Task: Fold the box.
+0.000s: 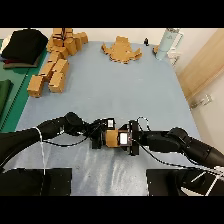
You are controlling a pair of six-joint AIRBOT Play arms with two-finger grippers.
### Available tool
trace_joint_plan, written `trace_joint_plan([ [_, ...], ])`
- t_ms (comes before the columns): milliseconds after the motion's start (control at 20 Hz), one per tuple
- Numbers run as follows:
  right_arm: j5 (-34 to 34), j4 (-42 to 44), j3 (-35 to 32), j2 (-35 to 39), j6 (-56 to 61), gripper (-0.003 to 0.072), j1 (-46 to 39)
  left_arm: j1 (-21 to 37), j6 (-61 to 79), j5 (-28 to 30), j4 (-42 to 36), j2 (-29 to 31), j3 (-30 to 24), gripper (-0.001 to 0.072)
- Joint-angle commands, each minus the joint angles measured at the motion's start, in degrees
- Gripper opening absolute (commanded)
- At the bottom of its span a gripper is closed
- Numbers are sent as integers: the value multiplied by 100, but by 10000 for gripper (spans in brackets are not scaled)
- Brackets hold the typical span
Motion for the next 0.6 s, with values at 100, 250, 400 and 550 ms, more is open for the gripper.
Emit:
trace_joint_plan([
  [100,94,229,-4,-332,-551,592,122,2,0,2,0,-2,7,449],
  [250,225,136,-4,-492,-549,591,310,2,0,2,0,-2,7,449],
  [400,581,-256,-4,-553,-549,581,326,2,0,0,0,-2,7,449],
  [550,706,-358,11,-540,-549,512,328,2,0,2,0,-2,7,449],
])
